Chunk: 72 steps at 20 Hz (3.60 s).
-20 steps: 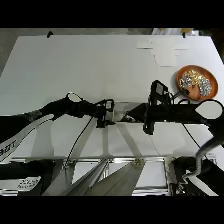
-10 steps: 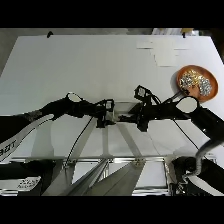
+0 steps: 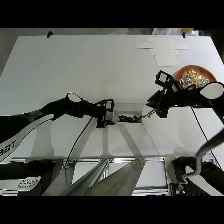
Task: Fold the box and place the chain.
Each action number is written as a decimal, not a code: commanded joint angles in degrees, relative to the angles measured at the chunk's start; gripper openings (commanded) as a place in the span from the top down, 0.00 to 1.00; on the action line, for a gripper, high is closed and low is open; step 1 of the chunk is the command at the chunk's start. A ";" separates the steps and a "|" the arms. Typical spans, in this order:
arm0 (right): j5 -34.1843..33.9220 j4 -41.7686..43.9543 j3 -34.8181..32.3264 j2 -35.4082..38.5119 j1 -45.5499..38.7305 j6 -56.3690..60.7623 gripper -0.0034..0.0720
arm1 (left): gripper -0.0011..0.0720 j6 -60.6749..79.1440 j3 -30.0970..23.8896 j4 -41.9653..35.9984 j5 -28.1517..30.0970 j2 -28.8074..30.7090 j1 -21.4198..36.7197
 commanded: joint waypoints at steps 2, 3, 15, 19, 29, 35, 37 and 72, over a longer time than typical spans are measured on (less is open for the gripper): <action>0.37 -12.07 0.31 -5.86 -2.29 -2.54 0.75 | 0.64 0.00 -0.02 0.00 0.00 0.04 0.07; -0.02 -11.98 -0.07 -7.15 -2.29 -4.07 0.70 | 0.64 0.00 -0.02 0.00 0.00 0.04 0.07; -6.86 2.32 -6.19 -14.45 2.34 -23.50 0.51 | 0.64 0.00 -0.02 0.00 0.00 0.04 0.07; -7.06 5.57 -6.19 -14.47 2.34 -24.83 0.54 | 0.64 0.00 -0.02 0.00 0.00 0.04 0.07; -2.93 -3.21 -6.21 -15.45 2.34 -24.09 0.82 | 0.64 0.00 -0.02 0.00 0.00 0.04 0.07; -3.78 2.78 -6.21 -15.45 2.34 -24.68 0.82 | 0.64 0.00 -0.02 0.00 0.00 0.04 0.07; -3.28 2.86 -6.21 -15.45 2.34 -24.79 0.91 | 0.64 0.00 -0.02 0.00 0.00 0.04 0.07; -5.42 0.07 -1.46 1.46 18.95 6.64 0.70 | 0.64 0.00 -0.02 0.00 0.00 0.04 0.07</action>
